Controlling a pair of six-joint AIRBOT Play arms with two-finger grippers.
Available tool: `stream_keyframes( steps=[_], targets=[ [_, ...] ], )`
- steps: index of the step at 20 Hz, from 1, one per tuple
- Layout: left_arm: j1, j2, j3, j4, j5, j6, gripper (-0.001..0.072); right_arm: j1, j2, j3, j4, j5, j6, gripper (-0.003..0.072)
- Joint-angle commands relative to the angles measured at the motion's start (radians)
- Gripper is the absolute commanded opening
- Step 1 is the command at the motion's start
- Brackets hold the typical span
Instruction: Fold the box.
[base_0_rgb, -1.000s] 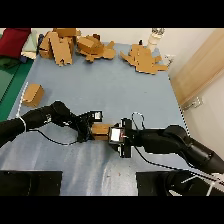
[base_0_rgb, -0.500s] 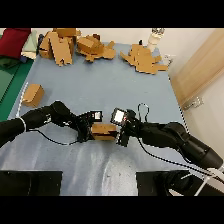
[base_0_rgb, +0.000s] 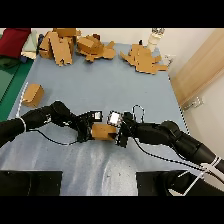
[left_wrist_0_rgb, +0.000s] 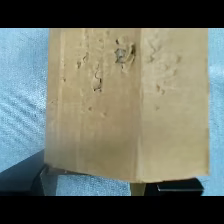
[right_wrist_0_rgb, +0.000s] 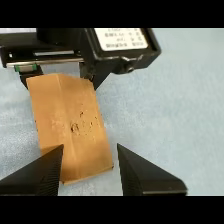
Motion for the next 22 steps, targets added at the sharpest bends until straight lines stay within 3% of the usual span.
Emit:
stream_keyframes(
  steps=[1, 8, 13, 14, 15, 22],
  targets=[
    [0.000, 0.001, 0.000, 0.000, 0.002, 0.000, 0.0318, 0.000, -0.025, 0.000, 0.011, -0.009, -0.034, 0.0500],
    [0.000, 0.001, 0.000, 0.000, 0.000, 0.000, 0.0318, 0.055, -0.067, 0.000, 0.033, -0.018, -0.121, 0.0500],
    [0.000, 0.001, 0.000, 0.000, 0.000, 0.000, 0.0318, 0.074, -0.067, 0.000, -0.095, -0.018, -0.123, 0.0498],
    [0.000, 0.001, 0.000, 0.000, 0.000, 0.000, 0.0318, 0.074, -0.067, 0.000, -0.111, -0.018, -0.123, 0.0445],
    [0.000, 0.001, 0.000, 0.000, 0.000, 0.000, 0.0318, 0.074, -0.067, 0.000, -0.125, -0.016, -0.123, 0.0441],
    [0.000, 0.001, 0.000, 0.000, 0.000, 0.000, 0.0318, 0.074, -0.082, 0.000, -0.142, -0.014, -0.124, 0.0441]
  ],
)
